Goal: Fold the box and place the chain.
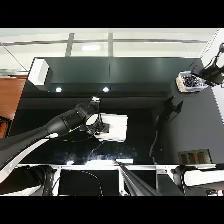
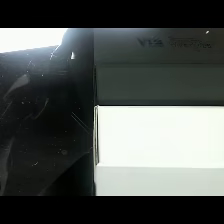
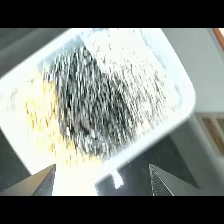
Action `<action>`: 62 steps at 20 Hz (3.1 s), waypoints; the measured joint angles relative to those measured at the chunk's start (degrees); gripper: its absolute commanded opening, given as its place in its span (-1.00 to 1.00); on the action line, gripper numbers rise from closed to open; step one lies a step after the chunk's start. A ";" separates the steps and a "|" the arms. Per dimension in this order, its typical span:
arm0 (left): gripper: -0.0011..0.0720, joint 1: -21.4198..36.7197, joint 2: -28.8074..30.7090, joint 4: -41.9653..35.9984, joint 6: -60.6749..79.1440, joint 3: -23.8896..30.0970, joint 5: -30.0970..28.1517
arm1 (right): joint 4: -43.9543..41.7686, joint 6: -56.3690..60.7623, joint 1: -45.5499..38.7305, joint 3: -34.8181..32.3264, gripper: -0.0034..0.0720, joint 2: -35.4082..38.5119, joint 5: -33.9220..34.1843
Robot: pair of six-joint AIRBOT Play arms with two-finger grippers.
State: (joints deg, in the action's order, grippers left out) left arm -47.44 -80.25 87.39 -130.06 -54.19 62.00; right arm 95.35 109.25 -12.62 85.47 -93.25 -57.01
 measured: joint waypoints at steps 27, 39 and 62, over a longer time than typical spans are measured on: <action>-0.90 0.00 0.00 0.20 -0.02 0.00 0.00 | -8.09 -11.93 -1.14 16.02 -0.90 0.92 -10.14; -0.90 0.00 0.00 0.20 -0.02 0.00 -0.09 | -30.42 -25.18 8.11 6.93 -0.90 28.39 -26.60; -0.90 0.00 0.00 0.17 -0.02 0.00 -0.42 | -56.19 -29.77 38.25 -25.64 -0.91 34.29 -11.08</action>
State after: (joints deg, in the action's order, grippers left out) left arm -47.44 -80.25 87.57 -130.08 -54.19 61.58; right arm 39.16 79.48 25.63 59.83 -58.96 -68.10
